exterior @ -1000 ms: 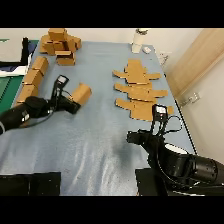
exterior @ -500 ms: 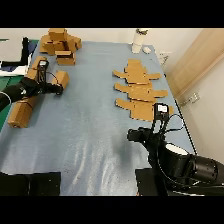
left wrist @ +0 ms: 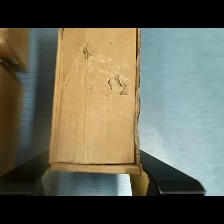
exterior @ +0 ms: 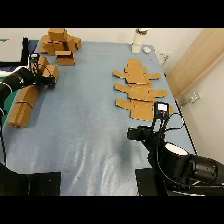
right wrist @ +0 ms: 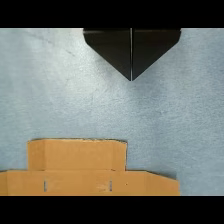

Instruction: Fold the box.

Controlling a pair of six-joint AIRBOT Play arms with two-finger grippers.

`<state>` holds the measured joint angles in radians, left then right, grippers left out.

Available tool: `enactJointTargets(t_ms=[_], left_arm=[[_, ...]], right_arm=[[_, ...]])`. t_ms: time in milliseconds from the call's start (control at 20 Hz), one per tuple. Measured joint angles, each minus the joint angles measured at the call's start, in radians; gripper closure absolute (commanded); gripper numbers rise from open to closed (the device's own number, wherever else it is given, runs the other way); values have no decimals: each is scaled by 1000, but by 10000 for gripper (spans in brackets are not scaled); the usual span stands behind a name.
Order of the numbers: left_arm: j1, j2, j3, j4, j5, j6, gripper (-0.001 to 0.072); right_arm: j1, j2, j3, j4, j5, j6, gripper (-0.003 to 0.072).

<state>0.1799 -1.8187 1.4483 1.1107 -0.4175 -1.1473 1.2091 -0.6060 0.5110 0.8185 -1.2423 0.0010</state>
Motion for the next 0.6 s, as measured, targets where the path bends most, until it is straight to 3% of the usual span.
enactJointTargets(t_ms=[50, 100, 400, 600], left_arm=[[4, -4, 15, 55, -18, -57, 89], [10, -7, 26, 96, -25, -106, 11], [30, -14, 62, 221, -109, -237, 1], [34, -7, 133, 243, -262, -253, 1]], right_arm=[[0, 0, 0, -5, 1, 0, 680], [0, 0, 0, -8, 2, 0, 680], [0, 0, 0, -22, 3, 0, 680], [0, 0, 0, -23, 5, 0, 680]])
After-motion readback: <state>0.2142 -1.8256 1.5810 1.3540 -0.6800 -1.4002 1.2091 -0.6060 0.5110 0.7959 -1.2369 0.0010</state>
